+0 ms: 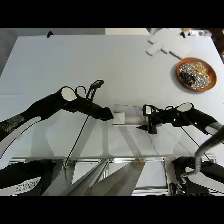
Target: Fold the box and place the chain.
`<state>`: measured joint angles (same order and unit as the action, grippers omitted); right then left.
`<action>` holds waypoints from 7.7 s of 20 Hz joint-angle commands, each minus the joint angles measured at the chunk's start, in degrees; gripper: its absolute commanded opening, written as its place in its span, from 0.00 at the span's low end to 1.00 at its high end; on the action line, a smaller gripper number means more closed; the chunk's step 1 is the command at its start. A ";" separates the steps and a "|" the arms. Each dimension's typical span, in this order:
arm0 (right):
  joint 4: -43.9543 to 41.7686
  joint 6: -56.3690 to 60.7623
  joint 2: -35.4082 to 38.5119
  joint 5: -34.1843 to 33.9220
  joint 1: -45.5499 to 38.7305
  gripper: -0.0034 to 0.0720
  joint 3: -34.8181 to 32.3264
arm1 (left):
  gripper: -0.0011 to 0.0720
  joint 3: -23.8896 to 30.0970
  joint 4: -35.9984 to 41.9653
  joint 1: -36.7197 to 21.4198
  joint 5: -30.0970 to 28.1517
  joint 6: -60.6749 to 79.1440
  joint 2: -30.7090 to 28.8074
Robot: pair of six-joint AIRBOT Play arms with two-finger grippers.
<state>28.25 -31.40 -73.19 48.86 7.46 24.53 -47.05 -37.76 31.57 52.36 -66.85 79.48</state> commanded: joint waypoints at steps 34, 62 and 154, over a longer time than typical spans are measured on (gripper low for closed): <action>-0.02 0.02 -0.02 0.00 0.02 0.71 -0.02 | 0.48 -23.08 -48.22 19.26 8.63 -64.50 14.16; -0.02 0.02 -0.02 0.00 0.02 0.71 -0.02 | 0.29 -33.81 -44.50 21.90 22.77 -62.18 22.58; -0.02 0.02 -0.02 0.00 0.02 0.71 -0.02 | 0.97 1.33 13.64 -2.25 2.27 99.56 9.92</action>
<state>28.29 -31.33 -73.17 48.95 7.42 24.53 -45.21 -24.38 28.99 54.46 32.86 88.27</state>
